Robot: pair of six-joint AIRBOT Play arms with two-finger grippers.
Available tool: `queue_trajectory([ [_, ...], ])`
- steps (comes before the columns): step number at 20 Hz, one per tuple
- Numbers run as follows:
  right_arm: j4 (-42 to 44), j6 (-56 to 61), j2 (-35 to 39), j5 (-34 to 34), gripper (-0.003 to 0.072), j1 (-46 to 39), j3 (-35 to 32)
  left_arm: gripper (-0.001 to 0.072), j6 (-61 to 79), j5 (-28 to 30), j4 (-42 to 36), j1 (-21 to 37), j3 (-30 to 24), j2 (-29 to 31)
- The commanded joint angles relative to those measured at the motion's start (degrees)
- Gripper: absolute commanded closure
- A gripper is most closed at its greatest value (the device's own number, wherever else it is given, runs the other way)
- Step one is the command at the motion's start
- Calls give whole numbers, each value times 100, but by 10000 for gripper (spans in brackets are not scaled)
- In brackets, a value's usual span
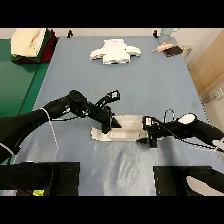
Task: Fold the box.
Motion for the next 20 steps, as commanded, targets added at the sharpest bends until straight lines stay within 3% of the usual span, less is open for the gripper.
queue_trajectory([
  [1, -131, 68, -11, -153, 122, 57, -9, 693, 0, -2, 0, 2, 0, 4],
  [5, -138, 114, -11, -164, 111, 57, -15, 693, 2, -2, -2, 2, 0, 4],
  [7, -162, 114, -11, -157, 262, 57, -17, 693, 2, -2, -2, 2, 0, 4],
  [20, -157, 111, -11, -251, 256, 57, -17, 692, 2, -2, 0, 2, 0, 4],
])
